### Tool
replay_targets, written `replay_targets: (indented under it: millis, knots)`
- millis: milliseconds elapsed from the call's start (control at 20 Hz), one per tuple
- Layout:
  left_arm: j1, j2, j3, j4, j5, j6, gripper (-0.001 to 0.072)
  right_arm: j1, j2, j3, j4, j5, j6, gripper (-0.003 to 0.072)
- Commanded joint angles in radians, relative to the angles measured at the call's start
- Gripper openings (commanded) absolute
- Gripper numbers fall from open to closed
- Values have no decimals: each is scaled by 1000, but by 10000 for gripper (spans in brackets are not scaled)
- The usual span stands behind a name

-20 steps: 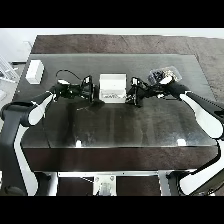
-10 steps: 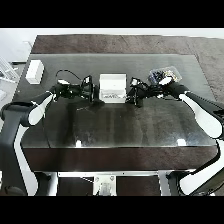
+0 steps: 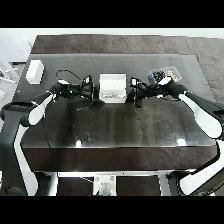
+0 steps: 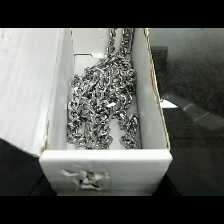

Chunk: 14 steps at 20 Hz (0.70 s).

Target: Fold the box and place the chain.

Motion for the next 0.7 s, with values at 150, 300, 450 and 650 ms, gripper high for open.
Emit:
replay_targets:
  millis: [150, 300, 450, 650]
  knots:
    - [0, 0, 0, 0, 0, 0, 484, -19, 4, 36, -4, 1, 103, 3]
    - [0, 0, 0, 0, 0, 0, 484, -33, 44, 66, -4, 3, 113, 3]
    - [0, 0, 0, 0, 0, 0, 484, -33, 112, 71, -4, 5, 124, 3]
    - [0, 0, 0, 0, 0, 0, 484, -33, 219, 71, -4, 5, 199, 3]
